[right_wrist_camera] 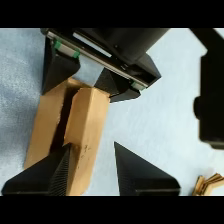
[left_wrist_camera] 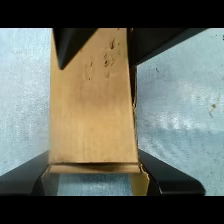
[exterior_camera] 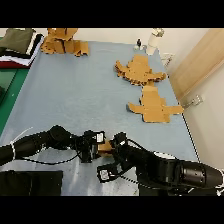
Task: Fold the box.
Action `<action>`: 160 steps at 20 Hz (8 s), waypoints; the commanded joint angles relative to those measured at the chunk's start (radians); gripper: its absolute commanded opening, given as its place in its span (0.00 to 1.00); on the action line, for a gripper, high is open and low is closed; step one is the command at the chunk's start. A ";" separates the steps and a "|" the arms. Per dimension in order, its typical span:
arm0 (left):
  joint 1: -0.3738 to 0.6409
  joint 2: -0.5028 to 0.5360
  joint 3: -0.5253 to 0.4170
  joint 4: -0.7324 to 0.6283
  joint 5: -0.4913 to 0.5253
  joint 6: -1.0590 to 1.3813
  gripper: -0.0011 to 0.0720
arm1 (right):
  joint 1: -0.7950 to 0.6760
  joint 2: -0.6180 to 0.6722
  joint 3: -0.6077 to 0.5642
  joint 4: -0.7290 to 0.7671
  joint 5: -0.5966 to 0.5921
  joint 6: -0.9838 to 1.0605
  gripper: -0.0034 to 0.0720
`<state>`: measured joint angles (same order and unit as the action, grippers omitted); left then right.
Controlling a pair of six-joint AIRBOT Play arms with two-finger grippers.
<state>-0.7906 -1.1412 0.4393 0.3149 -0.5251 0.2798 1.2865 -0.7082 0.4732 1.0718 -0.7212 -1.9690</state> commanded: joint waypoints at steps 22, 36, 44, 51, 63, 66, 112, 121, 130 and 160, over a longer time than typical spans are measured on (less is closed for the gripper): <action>0.000 0.000 0.000 0.000 0.000 0.000 0.65 | 0.017 -0.044 -0.012 0.159 0.008 0.006 0.39; 0.000 0.000 0.000 0.000 0.001 0.000 0.65 | 0.018 0.093 0.043 0.572 -0.114 0.649 0.22; 0.000 0.000 0.000 0.000 0.000 0.000 0.65 | 0.009 0.088 -0.325 0.716 0.742 1.721 0.04; 0.000 0.000 0.000 0.000 0.001 0.000 0.65 | -0.100 0.037 -0.406 0.727 0.964 1.763 0.05; 0.000 0.000 0.000 0.000 0.000 0.000 0.65 | -0.122 0.078 -0.406 0.722 0.888 1.715 0.05; 0.000 0.000 0.000 0.000 0.000 0.000 0.65 | -0.122 0.077 -0.406 0.723 0.843 1.679 0.05; 0.000 0.000 0.000 0.000 0.000 0.000 0.65 | -0.171 0.036 -0.378 0.652 0.758 1.654 0.05; 0.000 0.000 0.000 0.000 0.000 0.000 0.65 | -0.180 0.154 -0.341 0.561 0.684 1.654 0.05; 0.000 0.000 0.000 0.000 0.000 0.000 0.65 | -0.334 0.245 -0.021 0.198 -0.448 1.503 0.05; 0.001 0.135 0.016 0.022 0.129 -0.292 0.65 | -0.478 0.046 0.018 0.306 -0.443 1.439 0.05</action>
<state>-0.7910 -1.0679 0.4515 0.3153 -0.4713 0.1310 0.8093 -0.6468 0.4904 1.3956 -1.1782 -0.5392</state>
